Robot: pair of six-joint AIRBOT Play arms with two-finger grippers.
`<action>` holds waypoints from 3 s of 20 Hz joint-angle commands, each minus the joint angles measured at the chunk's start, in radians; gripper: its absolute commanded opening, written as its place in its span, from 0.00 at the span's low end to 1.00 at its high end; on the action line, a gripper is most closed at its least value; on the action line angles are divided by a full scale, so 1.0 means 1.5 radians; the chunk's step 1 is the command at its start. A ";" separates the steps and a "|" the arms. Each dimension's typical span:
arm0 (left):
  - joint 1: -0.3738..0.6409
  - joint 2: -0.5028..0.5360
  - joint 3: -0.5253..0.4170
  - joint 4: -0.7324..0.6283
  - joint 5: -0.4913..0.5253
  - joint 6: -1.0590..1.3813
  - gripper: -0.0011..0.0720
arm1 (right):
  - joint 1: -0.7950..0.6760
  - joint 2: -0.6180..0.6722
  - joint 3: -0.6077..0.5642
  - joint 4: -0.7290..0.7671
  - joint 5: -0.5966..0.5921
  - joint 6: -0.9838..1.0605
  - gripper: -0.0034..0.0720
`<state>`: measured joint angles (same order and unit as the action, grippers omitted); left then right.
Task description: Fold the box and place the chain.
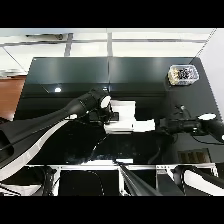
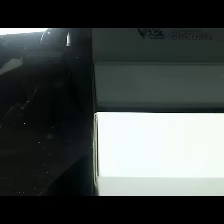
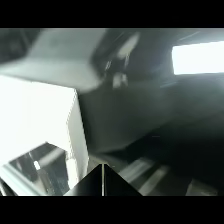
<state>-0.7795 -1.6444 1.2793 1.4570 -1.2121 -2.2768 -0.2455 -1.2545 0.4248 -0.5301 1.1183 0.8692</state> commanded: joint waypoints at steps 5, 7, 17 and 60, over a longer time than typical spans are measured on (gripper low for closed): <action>0.001 -0.001 0.001 0.000 0.000 0.000 0.05 | 0.104 -0.019 0.046 0.083 -0.008 -0.062 0.06; 0.001 -0.001 0.001 0.000 -0.001 0.000 0.05 | 0.121 -0.019 0.074 0.087 -0.002 -0.061 0.08; 0.001 -0.001 0.001 0.000 -0.001 0.000 0.05 | 0.247 -0.019 0.138 0.062 -0.020 0.001 0.89; 0.001 -0.001 0.000 0.000 0.000 0.000 0.05 | 0.596 -0.129 0.414 -0.588 0.042 0.886 0.43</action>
<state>-0.7788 -1.6447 1.2793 1.4620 -1.2102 -2.2772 0.6483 -1.4479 1.0439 -1.4216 1.1946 2.1937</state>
